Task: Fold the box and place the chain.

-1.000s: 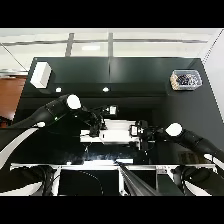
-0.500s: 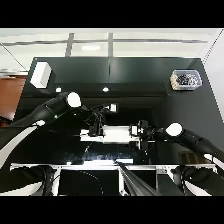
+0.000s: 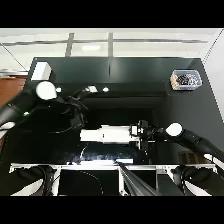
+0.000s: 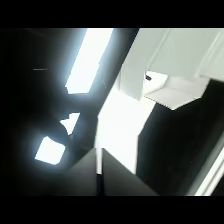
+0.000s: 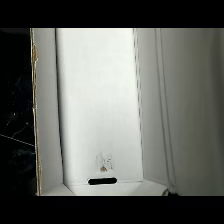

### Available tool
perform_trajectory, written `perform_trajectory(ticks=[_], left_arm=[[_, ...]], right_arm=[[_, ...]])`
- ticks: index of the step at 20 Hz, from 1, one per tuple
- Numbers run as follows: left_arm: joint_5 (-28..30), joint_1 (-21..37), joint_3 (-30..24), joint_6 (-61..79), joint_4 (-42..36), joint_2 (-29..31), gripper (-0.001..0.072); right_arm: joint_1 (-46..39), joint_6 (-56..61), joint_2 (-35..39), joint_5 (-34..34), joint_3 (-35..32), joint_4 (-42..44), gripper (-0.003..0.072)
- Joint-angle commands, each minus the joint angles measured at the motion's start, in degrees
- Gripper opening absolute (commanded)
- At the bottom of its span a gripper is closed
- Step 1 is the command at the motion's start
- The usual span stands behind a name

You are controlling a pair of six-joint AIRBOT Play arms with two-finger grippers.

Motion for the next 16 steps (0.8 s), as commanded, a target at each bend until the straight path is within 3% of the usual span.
perform_trajectory(ticks=[1,5,7,11,13,16], left_arm=[[-2.7,5.6,-8.8,-1.3,-19.2,8.0,0.0025],[-0.6,2.3,-22.9,0.0,-37.3,12.2,0.0027],[8.7,-0.4,-26.3,1.6,-42.3,12.2,0.0027],[36.8,-6.2,-27.1,7.1,-51.5,10.2,0.0027],[42.0,-7.0,-26.9,10.1,-53.4,7.7,0.0027],[42.0,-8.2,-25.3,13.9,-53.2,3.8,0.0027]], right_arm=[[0.0,0.1,0.0,0.0,0.0,0.0,0.0525],[0.0,0.1,0.0,0.0,0.0,0.0,0.0525],[0.0,0.1,0.0,0.0,0.0,0.0,0.0525],[0.0,0.1,0.0,0.0,0.0,0.0,0.0525],[0.0,0.1,0.0,0.0,0.0,0.0,0.0525],[0.0,0.1,0.0,0.0,0.0,0.0,0.0525]])
